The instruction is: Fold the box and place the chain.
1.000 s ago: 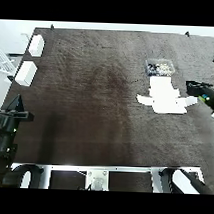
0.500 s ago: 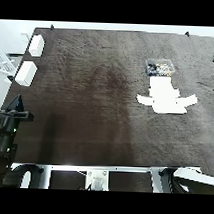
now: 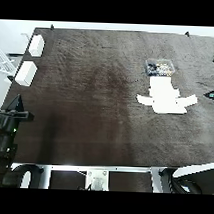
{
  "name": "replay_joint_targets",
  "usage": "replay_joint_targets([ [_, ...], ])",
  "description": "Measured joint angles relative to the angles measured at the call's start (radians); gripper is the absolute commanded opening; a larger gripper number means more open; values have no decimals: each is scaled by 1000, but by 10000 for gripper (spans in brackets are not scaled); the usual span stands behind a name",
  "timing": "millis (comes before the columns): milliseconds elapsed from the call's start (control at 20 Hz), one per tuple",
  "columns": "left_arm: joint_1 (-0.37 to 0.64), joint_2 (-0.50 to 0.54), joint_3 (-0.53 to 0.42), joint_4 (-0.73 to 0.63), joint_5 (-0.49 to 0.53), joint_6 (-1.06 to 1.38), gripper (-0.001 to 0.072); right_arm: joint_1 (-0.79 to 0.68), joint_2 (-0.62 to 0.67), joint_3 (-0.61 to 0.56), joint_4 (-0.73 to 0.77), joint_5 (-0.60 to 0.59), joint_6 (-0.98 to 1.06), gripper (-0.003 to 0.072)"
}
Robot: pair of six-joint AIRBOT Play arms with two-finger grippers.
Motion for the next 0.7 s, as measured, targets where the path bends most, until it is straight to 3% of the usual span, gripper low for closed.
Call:
replay_joint_targets([
  [350, 0, 0, 0, 0, 0, 0, 22, 89, -170, 134, -63, 26, -20, 435],
  [700, 0, 0, 0, 0, 0, 0, 22, 110, -206, 197, -69, 22, -43, 435],
])
